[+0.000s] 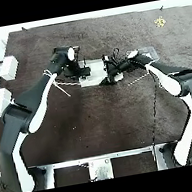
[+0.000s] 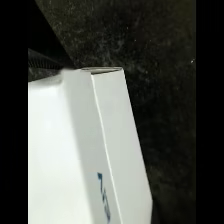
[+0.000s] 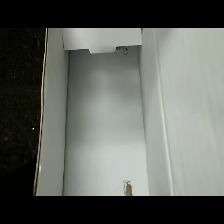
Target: Fold the box and place the chain.
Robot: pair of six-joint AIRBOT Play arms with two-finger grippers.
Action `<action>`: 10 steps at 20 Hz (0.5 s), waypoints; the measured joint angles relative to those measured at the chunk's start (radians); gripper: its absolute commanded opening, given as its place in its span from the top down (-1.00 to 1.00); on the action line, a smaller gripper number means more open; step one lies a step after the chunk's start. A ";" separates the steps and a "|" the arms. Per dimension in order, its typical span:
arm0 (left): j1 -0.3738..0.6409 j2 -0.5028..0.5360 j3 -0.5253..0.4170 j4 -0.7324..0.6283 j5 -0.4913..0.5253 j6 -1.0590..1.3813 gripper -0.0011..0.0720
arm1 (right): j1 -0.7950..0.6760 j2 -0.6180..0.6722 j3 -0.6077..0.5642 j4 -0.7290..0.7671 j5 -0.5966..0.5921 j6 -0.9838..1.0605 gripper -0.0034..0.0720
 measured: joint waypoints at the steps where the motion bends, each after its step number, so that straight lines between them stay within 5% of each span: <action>1: -0.011 -0.003 0.003 0.037 -0.005 -0.023 0.02 | 0.000 0.000 0.000 0.000 0.000 0.000 -0.28; 10: -0.066 -0.036 0.014 0.227 -0.014 -0.152 0.03 | 0.000 0.000 0.000 0.000 0.000 0.000 -0.28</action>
